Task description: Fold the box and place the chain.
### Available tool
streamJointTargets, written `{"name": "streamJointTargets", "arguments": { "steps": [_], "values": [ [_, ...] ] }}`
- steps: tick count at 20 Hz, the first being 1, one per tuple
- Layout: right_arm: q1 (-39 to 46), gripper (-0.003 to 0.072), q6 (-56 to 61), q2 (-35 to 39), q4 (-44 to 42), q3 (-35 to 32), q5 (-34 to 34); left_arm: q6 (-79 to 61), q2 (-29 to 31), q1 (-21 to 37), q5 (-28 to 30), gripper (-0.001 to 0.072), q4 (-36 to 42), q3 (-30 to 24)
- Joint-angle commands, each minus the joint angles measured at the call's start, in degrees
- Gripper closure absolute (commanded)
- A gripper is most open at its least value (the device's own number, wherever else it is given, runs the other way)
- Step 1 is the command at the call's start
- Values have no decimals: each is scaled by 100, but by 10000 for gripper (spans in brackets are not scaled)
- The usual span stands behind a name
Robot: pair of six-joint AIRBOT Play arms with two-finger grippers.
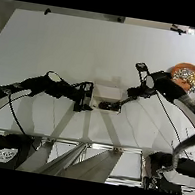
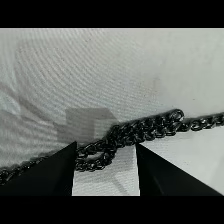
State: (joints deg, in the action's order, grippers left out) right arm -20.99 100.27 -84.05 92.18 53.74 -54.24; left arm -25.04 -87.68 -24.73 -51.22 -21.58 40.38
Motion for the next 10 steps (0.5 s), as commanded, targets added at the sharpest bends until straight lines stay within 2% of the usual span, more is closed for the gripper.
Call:
{"name": "streamJointTargets", "arguments": {
  "steps": [1, 3, 4, 5, 7, 10],
  "values": [
    [-39, 327, -17, -83, -271, -7, -81, 0, 0, 0, 0, 435, -2, 2],
    [-37, 490, -26, -83, -286, -7, -221, 0, 0, 0, 0, 435, -2, 2],
    [-37, 539, -26, -83, -286, -7, -295, 0, 0, 0, 0, 435, -2, 2],
    [-37, 542, -26, -81, -286, -7, -372, 0, 0, 0, 0, 435, -2, 2],
    [-37, 677, -31, -50, -286, -7, -496, 0, 0, 0, 0, 435, -2, 2],
    [-37, 675, -44, 151, -262, -7, -466, 0, 0, 0, 0, 435, -2, 2]
  ]
}}
